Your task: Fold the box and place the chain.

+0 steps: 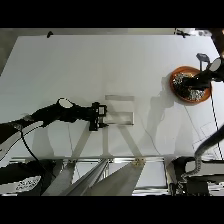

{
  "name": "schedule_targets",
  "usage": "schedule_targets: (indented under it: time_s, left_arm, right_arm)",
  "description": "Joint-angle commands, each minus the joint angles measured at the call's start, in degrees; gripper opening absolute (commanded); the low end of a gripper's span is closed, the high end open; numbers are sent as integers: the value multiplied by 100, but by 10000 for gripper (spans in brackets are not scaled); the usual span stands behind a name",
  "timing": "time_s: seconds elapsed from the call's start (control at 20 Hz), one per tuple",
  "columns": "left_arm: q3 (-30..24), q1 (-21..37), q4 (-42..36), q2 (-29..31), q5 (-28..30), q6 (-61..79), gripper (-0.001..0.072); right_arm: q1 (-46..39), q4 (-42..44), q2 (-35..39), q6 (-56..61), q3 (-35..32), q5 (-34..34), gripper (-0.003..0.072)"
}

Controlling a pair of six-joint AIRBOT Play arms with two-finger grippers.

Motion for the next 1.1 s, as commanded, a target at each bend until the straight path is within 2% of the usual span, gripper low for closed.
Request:
schedule_targets:
  time_s: [0.0,0.35,0.45,0.5,0.55,0.6,0.8,0.95,1.05]
  left_arm:
    - [4,0,2,-2,0,0,209]
    - [4,0,2,-2,0,2,209]
    - [4,0,2,-2,0,2,209]
    - [4,0,2,-2,0,2,209]
    - [4,0,0,-2,2,2,209]
    - [4,0,2,-2,0,2,209]
    - [4,0,2,-2,2,2,209]
    - [4,0,2,-2,0,2,209]
    - [4,0,2,-2,0,2,209]
  right_arm:
    - [0,-4,33,-11,13,63,568]
    - [0,470,-450,-262,11,199,563]
    - [-2,535,-599,-258,11,229,530]
    - [0,546,-634,-258,11,267,486]
    - [0,546,-629,-258,11,310,354]
    - [0,544,-621,-258,11,354,271]
    - [0,549,-498,-258,11,498,57]
    - [0,546,-155,-258,11,494,8]
    - [0,546,144,-258,11,496,8]
